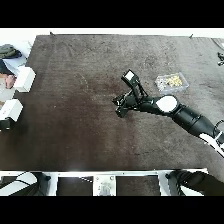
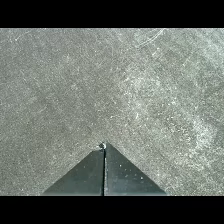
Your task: Fold the box and place the chain.
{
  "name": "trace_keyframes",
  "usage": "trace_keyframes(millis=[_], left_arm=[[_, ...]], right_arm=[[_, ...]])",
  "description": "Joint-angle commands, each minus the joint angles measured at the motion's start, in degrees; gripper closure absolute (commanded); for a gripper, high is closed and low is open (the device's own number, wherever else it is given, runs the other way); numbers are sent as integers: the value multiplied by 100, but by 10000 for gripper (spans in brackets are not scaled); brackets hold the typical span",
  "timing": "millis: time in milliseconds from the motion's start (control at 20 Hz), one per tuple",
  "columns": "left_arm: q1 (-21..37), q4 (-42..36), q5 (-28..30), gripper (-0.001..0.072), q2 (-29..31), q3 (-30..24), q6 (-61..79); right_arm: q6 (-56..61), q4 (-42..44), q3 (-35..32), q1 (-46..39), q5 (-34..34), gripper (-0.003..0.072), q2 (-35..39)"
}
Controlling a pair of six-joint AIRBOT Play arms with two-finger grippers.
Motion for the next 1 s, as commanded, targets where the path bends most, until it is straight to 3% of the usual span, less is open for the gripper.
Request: trace_keyframes(millis=[0,50,150,200,400,600,750,950], left_arm=[[7,11,-101,214,-116,125,4],[7,31,-103,163,-114,125,11],[7,31,-114,150,-114,125,70],[7,31,-103,-3,-114,125,94],[7,455,-177,-11,-66,221,87],[7,404,-715,-11,-68,789,48],[7,-262,-1718,0,-68,1495,57],[7,-1888,-2699,1,-68,2157,339]], right_arm=[[2,-11,0,2,2,703,4],[2,-13,0,2,2,703,4],[2,-13,0,2,0,703,4],[0,-13,0,2,0,703,4],[2,-11,2,2,0,703,7],[17,-11,7,2,-7,703,203],[17,-31,4,-44,-63,702,616],[20,-28,4,-262,-59,703,1211]])
